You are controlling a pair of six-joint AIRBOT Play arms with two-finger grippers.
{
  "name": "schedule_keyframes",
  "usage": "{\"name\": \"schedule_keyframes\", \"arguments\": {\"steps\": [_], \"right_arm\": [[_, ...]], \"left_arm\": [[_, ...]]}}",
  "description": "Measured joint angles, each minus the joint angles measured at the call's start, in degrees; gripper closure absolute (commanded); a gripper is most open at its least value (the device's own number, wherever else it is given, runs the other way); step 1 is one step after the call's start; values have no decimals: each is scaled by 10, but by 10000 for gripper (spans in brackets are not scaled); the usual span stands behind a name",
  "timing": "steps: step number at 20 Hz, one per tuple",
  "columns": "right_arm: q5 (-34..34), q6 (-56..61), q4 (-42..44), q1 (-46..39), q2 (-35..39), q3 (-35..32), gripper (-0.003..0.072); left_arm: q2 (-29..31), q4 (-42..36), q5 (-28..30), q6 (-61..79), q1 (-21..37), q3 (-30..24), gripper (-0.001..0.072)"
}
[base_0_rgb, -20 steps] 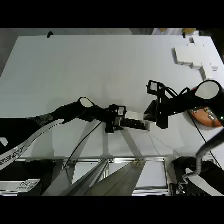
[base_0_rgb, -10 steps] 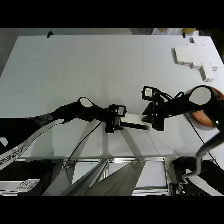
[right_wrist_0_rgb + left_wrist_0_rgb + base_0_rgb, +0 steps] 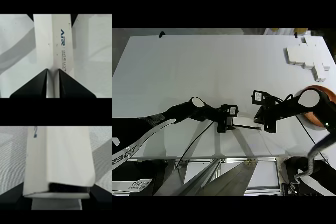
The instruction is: Fold the box and place the chain.
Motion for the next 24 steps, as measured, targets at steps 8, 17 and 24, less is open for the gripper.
{"name": "schedule_keyframes", "arguments": {"steps": [8, 17, 24], "right_arm": [[-35, 0, -46, 37, 0, -6, 609], [-26, 5, -46, 40, 0, -18, 497], [-13, 7, -23, 40, 1, -33, 409]], "left_arm": [[0, -1, 2, 0, 0, 0, 320], [0, 0, -3, 1, 0, 0, 320], [0, 1, -3, 2, 0, 0, 320]]}}
